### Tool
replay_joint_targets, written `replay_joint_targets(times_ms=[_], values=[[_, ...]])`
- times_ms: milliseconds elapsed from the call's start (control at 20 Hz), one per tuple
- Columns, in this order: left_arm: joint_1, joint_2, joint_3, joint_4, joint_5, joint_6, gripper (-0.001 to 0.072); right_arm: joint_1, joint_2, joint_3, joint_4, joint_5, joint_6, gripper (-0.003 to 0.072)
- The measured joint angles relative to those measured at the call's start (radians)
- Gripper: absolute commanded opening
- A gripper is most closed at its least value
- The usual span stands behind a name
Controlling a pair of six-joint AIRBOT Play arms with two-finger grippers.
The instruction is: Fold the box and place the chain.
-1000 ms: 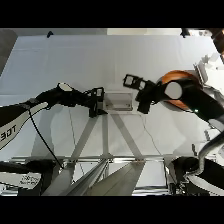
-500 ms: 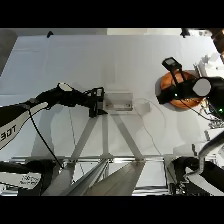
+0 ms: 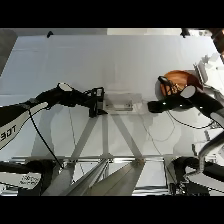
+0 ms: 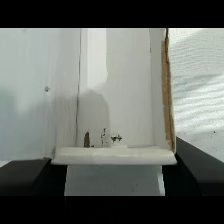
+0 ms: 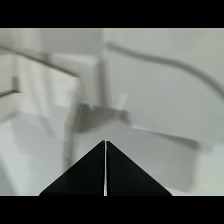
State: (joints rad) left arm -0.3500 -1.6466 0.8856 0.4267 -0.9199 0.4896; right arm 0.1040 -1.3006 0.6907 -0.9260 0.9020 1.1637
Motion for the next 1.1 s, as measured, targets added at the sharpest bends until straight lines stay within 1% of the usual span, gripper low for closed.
replay_joint_targets(times_ms=[100, 250, 350, 400, 550, 600, 650, 700, 850, 950, 1100], values=[[0.0, 0.0, 0.0, 0.0, 0.0, 0.0, 0.0258, 0.016, -0.028, -0.002, 0.108, 0.0, -0.055, 0.0008], [0.0, 0.0, 0.0, 0.0, 0.0, 0.0, 0.0258, 0.027, -0.03, -0.003, 0.237, -0.001, -0.122, 0.0017], [0.0, 0.0, 0.0, 0.0, 0.0, 0.0, 0.0258, 0.031, -0.013, -0.003, 0.282, 0.001, -0.142, 0.0155], [0.0, 0.0, 0.0, 0.0, 0.0, 0.0, 0.0258, 0.031, 0.0, -0.003, 0.295, 0.003, -0.145, 0.0179], [0.0, 0.0, 0.0, 0.0, 0.0, 0.0, 0.0258, 0.033, 0.037, -0.003, 0.323, 0.005, -0.145, 0.018], [0.0, 0.0, 0.0, 0.0, 0.0, 0.0, 0.0258, 0.034, 0.046, -0.003, 0.332, 0.005, -0.144, 0.0238], [0.0, 0.0, 0.0, 0.0, 0.0, 0.0, 0.0258, 0.039, 0.053, -0.003, 0.337, 0.005, -0.144, 0.0353], [0.0, 0.0, 0.0, 0.0, 0.0, 0.0, 0.0258, 0.048, 0.058, -0.003, 0.342, 0.003, -0.144, 0.0401], [0.0, 0.0, 0.0, 0.0, 0.0, 0.0, 0.0258, 0.086, 0.065, -0.003, 0.349, -0.024, -0.143, 0.043], [0.0, 0.0, 0.0, 0.0, 0.0, 0.0, 0.0258, 0.113, 0.068, -0.003, 0.346, -0.048, -0.135, 0.0551], [0.0, 0.0, 0.0, 0.0, 0.0, 0.0, 0.0258, 0.152, 0.069, -0.003, 0.318, -0.083, -0.095, 0.0558]])
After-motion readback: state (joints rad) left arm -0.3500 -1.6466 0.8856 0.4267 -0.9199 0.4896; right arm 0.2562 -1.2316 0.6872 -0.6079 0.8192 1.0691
